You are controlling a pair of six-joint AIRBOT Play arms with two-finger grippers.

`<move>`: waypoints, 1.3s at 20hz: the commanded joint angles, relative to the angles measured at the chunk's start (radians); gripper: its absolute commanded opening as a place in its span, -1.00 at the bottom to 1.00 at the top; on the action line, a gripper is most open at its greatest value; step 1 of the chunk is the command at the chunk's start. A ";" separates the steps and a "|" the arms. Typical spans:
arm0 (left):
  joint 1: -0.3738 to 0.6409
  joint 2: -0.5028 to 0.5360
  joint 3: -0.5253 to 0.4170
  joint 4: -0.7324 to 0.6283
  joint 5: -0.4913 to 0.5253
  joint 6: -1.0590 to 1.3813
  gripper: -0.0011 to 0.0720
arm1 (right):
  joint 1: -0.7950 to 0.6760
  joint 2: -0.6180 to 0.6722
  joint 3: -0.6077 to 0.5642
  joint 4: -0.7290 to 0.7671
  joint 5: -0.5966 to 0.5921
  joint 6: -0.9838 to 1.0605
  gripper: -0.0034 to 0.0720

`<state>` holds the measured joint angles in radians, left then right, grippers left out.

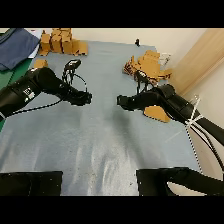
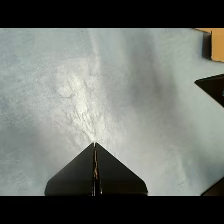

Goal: Fold the box.

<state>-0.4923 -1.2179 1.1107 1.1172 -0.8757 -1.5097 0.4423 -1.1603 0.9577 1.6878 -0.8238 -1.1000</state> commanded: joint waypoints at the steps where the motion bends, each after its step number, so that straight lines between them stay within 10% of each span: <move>1: -0.001 -0.006 0.000 0.000 0.038 -0.007 -0.93 | -0.002 -0.039 0.001 -0.054 -0.056 0.000 -0.51; 5: -0.001 -0.021 0.000 -0.043 0.037 -0.010 -0.93 | -0.126 -0.050 0.081 -0.134 -0.202 -0.052 -0.32; 10: -0.001 -0.025 0.000 -0.044 0.043 -0.010 -0.93 | -0.636 -0.037 0.285 -0.133 -0.479 -0.236 0.10; 18: -0.001 -0.025 0.000 -0.044 0.079 -0.006 -0.93 | -1.164 -0.179 0.279 0.035 -0.373 -0.565 0.28; 26: -0.001 -0.025 0.000 -0.048 0.114 -0.007 -0.93 | -1.201 -0.380 0.279 0.271 -0.342 -0.787 0.28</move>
<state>-0.4927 -1.2423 1.1107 1.0718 -0.7708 -1.5177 -0.7452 -1.4723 1.2362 1.8709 -1.1786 -1.8061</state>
